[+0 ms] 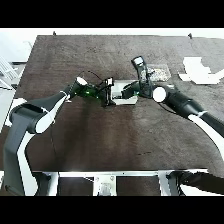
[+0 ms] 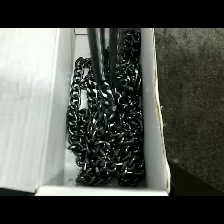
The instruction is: Fold the box and place the chain.
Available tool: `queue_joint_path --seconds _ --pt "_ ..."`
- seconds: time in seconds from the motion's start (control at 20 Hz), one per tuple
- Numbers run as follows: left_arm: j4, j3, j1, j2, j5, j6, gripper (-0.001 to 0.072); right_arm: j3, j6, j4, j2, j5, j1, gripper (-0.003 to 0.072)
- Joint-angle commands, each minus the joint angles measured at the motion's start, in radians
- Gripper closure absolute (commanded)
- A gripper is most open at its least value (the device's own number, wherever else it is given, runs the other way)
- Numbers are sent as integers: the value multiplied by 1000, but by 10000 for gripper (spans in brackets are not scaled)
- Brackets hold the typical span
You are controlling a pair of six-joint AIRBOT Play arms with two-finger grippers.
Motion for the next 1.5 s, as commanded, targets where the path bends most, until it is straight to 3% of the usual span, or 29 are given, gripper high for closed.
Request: queue_joint_path --seconds 0.0,0.1,0.2,0.25,0.3,0.35,0.4,0.5,0.7,0.85,1.15,1.45 --pt "0 1 0 1 0 0 297 -4 2 6 -49 -19 -22 408" --pt "0 1 0 1 -1 0 296 8 -3 5 -5 -18 -55 401" --pt "0 1 0 1 0 0 297 9 -24 -13 96 -6 -92 288" --pt "0 1 0 1 0 0 297 9 -52 -28 155 4 -113 288" --pt "0 1 0 1 0 0 296 9 -77 -28 217 9 -145 310" --pt "0 1 0 1 0 0 297 9 -126 -28 264 22 -181 460" --pt "0 1 0 1 0 0 296 9 -166 -27 290 32 -232 497" --pt "0 1 0 1 0 0 296 12 -237 14 286 47 -338 496" --pt "0 1 0 1 0 0 297 41 -696 405 172 55 -436 528" --pt "0 1 0 1 1 0 296 119 -996 618 29 193 -443 557" --pt "0 1 0 1 0 0 296 404 -1070 640 -287 467 -443 557" --pt "0 1 0 1 0 0 297 605 -1077 692 -452 707 -433 556"
